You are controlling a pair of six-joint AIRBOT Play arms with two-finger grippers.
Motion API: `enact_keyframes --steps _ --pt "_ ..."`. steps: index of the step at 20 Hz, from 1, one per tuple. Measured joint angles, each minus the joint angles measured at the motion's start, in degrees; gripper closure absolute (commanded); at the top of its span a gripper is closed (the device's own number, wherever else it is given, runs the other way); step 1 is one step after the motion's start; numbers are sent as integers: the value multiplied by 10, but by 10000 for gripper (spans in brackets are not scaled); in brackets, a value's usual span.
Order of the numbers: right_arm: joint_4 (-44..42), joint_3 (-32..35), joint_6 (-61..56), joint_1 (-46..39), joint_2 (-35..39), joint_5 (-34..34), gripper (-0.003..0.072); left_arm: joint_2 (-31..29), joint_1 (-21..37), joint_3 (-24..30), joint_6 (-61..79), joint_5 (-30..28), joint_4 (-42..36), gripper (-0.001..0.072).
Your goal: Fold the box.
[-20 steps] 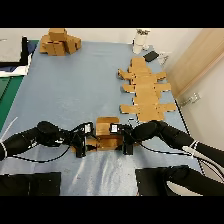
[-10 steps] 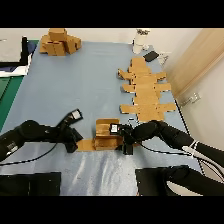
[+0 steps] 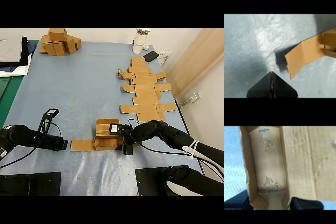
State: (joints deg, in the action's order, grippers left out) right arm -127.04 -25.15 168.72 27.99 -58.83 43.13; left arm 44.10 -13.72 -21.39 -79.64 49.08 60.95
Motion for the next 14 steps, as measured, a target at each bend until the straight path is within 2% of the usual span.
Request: enact_keyframes --steps 4,8,14 --pt "0 0 0 0 0 0 123 37 -30 7 3 -30 -74 702" --pt "0 0 0 0 0 0 123 71 -83 8 26 -84 -152 702" --pt "0 0 0 0 0 0 123 74 -136 6 59 -126 -235 702"
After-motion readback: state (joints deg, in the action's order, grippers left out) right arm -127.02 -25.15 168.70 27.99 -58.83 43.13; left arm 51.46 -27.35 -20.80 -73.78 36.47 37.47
